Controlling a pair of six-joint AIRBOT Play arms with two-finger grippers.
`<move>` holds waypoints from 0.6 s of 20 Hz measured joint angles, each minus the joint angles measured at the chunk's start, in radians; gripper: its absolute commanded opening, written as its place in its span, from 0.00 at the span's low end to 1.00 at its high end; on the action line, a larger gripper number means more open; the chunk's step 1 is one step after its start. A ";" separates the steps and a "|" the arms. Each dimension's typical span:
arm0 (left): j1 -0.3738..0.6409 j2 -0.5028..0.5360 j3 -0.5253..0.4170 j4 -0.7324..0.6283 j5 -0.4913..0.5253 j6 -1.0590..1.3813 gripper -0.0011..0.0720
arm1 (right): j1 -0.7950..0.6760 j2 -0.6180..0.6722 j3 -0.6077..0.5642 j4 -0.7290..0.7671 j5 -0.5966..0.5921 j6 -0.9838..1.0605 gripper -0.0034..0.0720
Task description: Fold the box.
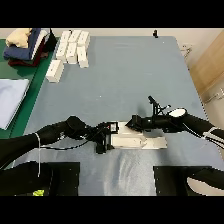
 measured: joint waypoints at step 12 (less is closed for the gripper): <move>0.000 0.000 0.000 0.001 -0.002 0.000 0.57 | 0.001 0.348 0.132 -0.301 0.315 -0.012 0.53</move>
